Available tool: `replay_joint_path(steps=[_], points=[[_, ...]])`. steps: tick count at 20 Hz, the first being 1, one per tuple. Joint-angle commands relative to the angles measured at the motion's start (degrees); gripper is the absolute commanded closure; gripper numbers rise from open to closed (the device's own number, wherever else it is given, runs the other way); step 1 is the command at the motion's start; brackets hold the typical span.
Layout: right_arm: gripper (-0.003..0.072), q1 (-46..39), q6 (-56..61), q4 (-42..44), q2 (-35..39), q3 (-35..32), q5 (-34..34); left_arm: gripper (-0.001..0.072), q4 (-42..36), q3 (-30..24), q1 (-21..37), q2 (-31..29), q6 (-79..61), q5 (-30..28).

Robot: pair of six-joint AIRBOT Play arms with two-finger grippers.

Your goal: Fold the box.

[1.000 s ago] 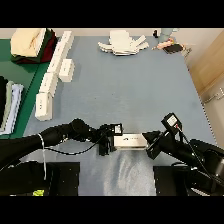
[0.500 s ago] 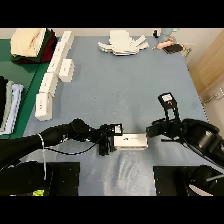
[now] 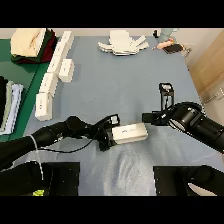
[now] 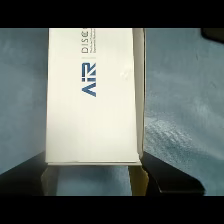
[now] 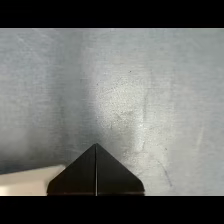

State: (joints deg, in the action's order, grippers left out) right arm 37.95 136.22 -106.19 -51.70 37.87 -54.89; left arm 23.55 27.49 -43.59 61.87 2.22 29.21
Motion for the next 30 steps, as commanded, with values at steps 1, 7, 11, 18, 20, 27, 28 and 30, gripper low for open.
replay_joint_path(steps=[1,7,11,18,20,27,28,30], points=[[0.0683,-0.6,4.0,-2.2,-0.7,0.6,-0.1,0.0192,7.5,0.1,6.1,-5.3,14.7,-0.3],[0.0683,-3.0,4.9,-3.7,-0.7,0.6,0.0,0.0192,39.0,0.8,28.5,-9.0,54.4,0.5],[0.0682,-3.0,4.9,-3.8,-0.7,0.6,2.8,0.0192,39.6,4.3,42.0,-6.4,57.9,-2.3],[0.0683,-3.0,4.9,-3.7,-0.7,0.6,4.7,0.0192,39.6,13.9,48.7,8.0,59.0,-3.2],[0.0682,-3.0,4.9,-3.8,-0.7,0.6,4.7,0.0192,39.5,17.9,48.7,13.0,59.4,-3.2],[0.0683,-3.0,4.9,-4.2,-0.7,0.6,5.1,0.0192,39.2,32.8,48.5,24.2,60.2,-3.8],[0.0683,-3.0,4.9,-4.2,-0.7,0.6,5.1,0.0193,39.3,34.7,48.6,25.4,60.2,-3.8],[0.0682,-3.0,4.9,-4.2,-0.7,0.6,5.2,0.0192,39.3,38.3,48.6,28.4,60.2,-3.8]])
